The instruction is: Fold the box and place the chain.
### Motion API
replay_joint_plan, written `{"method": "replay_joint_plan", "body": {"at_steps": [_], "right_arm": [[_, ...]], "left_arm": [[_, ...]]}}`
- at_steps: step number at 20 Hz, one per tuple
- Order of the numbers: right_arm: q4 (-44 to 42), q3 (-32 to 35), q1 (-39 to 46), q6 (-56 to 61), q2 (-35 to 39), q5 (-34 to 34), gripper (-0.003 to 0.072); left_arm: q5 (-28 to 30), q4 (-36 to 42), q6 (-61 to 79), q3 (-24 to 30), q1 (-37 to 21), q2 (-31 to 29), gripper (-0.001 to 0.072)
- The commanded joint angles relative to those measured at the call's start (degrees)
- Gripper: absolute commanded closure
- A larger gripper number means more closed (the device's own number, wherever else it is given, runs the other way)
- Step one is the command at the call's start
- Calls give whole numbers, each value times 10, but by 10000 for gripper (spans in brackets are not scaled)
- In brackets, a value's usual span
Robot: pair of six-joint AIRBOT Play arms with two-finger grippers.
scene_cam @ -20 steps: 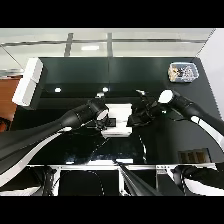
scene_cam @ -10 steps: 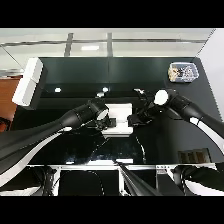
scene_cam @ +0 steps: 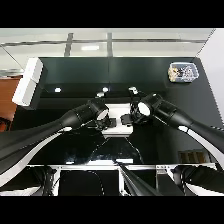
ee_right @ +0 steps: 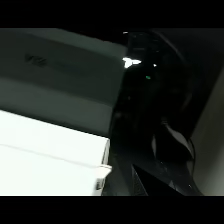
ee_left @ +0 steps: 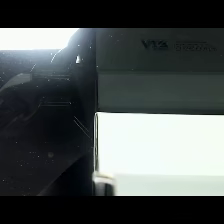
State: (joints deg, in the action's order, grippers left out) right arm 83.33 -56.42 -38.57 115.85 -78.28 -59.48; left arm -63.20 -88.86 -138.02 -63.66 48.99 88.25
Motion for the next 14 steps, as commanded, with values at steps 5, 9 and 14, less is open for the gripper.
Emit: {"method": "replay_joint_plan", "body": {"at_steps": [5,9,14], "right_arm": [[16,-2,-14,74,-26,-21,272],[10,-2,-14,74,-32,-11,273],[7,-2,-14,74,-35,-18,353]], "left_arm": [[-1,0,0,0,0,0,683],[-1,0,0,0,0,0,683],[0,0,0,0,0,0,683]]}}
